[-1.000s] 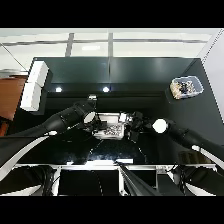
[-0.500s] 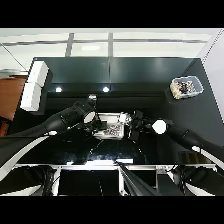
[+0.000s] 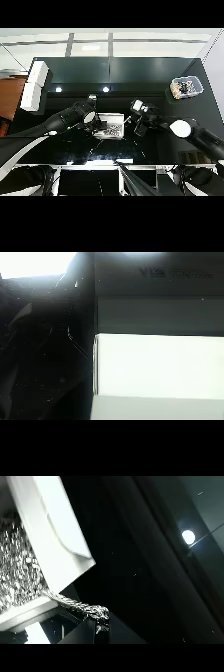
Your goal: Fold the box and place the chain.
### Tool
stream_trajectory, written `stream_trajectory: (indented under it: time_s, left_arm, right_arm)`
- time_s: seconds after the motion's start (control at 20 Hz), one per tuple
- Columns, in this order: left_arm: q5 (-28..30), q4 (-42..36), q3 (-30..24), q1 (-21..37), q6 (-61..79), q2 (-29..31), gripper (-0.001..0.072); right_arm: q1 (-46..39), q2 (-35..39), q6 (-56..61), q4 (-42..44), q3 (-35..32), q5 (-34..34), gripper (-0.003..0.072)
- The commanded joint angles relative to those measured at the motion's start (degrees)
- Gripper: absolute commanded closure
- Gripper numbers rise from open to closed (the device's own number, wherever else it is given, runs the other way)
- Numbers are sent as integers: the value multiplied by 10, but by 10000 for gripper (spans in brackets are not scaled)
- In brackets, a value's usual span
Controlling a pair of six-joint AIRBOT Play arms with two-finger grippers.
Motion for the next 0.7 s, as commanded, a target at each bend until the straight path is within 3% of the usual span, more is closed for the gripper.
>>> stream_trajectory:
  time_s: [0.0, 0.15, 0.35, 0.45, 0.6, 0.65]
  left_arm:
    - [0, -2, 0, 0, 0, 0, 679]
    - [0, -2, 0, 0, 0, 0, 679]
    - [5, -2, 0, 0, 0, 0, 679]
    - [4, -2, 0, 0, 0, 0, 679]
    - [2, -3, 0, 0, 0, 0, 679]
    - [2, -3, 0, 0, 0, 0, 679]
  right_arm:
    - [-10, 96, 147, -11, 5, 53, 668]
    - [-8, 122, 177, 101, 18, 116, 668]
    - [38, 110, 177, 232, 19, 59, 668]
    - [60, 82, 177, 267, 19, 25, 667]
    - [73, 28, 197, 274, 19, 33, 666]
    - [73, 18, 197, 273, 19, 40, 630]
